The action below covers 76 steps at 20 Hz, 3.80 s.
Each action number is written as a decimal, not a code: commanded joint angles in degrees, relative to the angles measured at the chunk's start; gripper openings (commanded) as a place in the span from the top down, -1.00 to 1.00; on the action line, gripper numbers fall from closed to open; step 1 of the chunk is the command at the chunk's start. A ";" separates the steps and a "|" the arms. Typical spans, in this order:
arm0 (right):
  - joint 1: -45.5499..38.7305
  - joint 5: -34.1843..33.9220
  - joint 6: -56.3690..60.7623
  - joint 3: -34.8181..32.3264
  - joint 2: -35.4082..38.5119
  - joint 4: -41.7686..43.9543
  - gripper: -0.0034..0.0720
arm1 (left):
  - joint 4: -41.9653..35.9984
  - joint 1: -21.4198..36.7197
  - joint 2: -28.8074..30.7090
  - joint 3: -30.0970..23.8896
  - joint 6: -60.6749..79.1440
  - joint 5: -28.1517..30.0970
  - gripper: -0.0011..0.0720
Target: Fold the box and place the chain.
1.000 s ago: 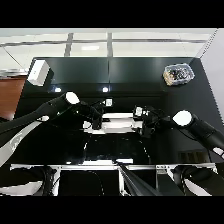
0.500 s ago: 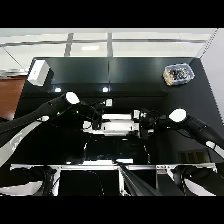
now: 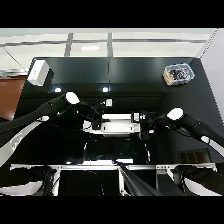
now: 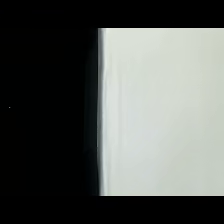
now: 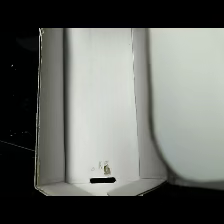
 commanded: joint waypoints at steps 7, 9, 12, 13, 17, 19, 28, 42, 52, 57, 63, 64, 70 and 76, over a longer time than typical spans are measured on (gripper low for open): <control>-0.15 -1.42 0.02 0.00 -2.10 -0.13 -0.99 | 0.00 -0.13 -0.02 0.07 0.02 0.15 0.90; 1.16 -3.78 1.66 0.00 -2.25 -0.76 -0.99 | -0.02 -0.13 -0.02 0.07 0.02 0.24 0.90; 1.40 -3.96 2.12 0.07 -2.36 -1.53 -0.99 | -0.02 -0.13 -0.02 0.07 0.02 0.24 0.90; 1.42 -3.93 2.16 0.11 -2.38 -1.53 -0.99 | 0.00 -0.13 -0.02 0.07 0.02 0.24 0.90; 1.44 -3.89 3.39 0.61 -2.89 -2.14 -0.99 | 0.00 -0.13 -0.02 0.07 0.02 0.24 0.90; 1.42 -3.78 4.63 1.14 -3.34 -2.86 -0.99 | -0.02 -0.13 -0.02 0.07 0.02 0.24 0.90; 2.93 -4.28 5.97 1.31 -3.67 -5.35 -0.97 | -0.02 -0.13 -0.02 0.07 0.02 0.39 0.90; 2.93 -4.31 5.97 1.31 -3.67 -5.49 -0.19 | 7.37 0.09 10.21 0.90 -14.97 -0.07 -0.90; 2.93 -4.13 5.95 1.29 -3.67 -5.51 0.55 | 3.80 0.59 18.69 -5.90 -49.03 -17.38 0.90; 2.93 -4.07 5.97 1.29 -3.67 -5.51 0.55 | -9.77 -0.50 18.32 -9.40 -47.82 12.90 0.90; 2.93 -4.07 5.97 1.29 -3.65 -5.51 0.55 | -11.06 -0.37 9.49 -9.40 -47.78 20.63 0.90; 2.93 -4.07 5.97 1.29 -3.65 -5.53 0.55 | -11.06 -0.76 7.65 -9.40 -47.78 19.69 0.90; 2.93 -4.07 5.97 1.29 -3.67 -5.51 0.55 | -7.15 0.59 7.06 -7.17 -47.78 16.00 0.90; 2.93 -4.07 5.97 1.29 -3.65 -5.51 0.55 | 1.88 10.08 25.27 -3.37 -48.24 -0.55 0.91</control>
